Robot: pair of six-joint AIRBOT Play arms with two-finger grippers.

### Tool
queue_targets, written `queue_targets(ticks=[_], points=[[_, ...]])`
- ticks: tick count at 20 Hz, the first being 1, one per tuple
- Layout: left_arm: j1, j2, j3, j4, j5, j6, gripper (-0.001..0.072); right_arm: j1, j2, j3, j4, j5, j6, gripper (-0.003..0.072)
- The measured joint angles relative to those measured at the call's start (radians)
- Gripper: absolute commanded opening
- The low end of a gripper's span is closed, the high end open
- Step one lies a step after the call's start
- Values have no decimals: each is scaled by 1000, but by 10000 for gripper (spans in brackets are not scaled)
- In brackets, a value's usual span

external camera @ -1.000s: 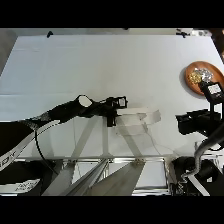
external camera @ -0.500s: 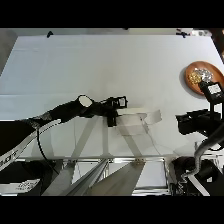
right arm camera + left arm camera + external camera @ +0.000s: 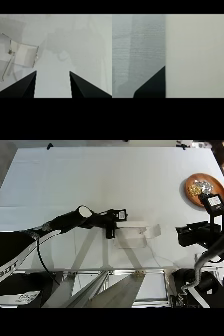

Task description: Fold the box and place the chain.

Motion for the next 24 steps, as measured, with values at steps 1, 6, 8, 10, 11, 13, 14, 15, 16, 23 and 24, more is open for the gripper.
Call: queue_targets(ticks=[1,6,8,10,11,13,14,15,16,23,24], points=[[6,0,4,6,-9,-8,3,0,0,0,0,0,0,465],[24,0,13,74,-27,-90,4,0,0,0,0,-5,0,465],[26,0,14,100,-31,-119,5,0,0,0,0,-11,0,465],[27,1,14,121,-32,-136,6,0,0,0,0,-16,0,465],[27,1,14,126,-32,-142,7,0,0,0,0,-17,0,465],[27,1,14,136,-32,-149,7,0,0,0,0,-18,0,465],[27,1,14,139,-32,-151,10,0,0,0,0,-19,0,465],[27,1,14,142,-32,-154,14,0,0,0,0,-19,0,465],[27,1,15,144,-32,-155,14,0,0,0,0,-19,0,465],[27,1,15,151,-31,-158,13,0,0,0,1,-21,-28,465],[27,1,15,151,-31,-158,13,0,0,0,4,-21,-63,464]])
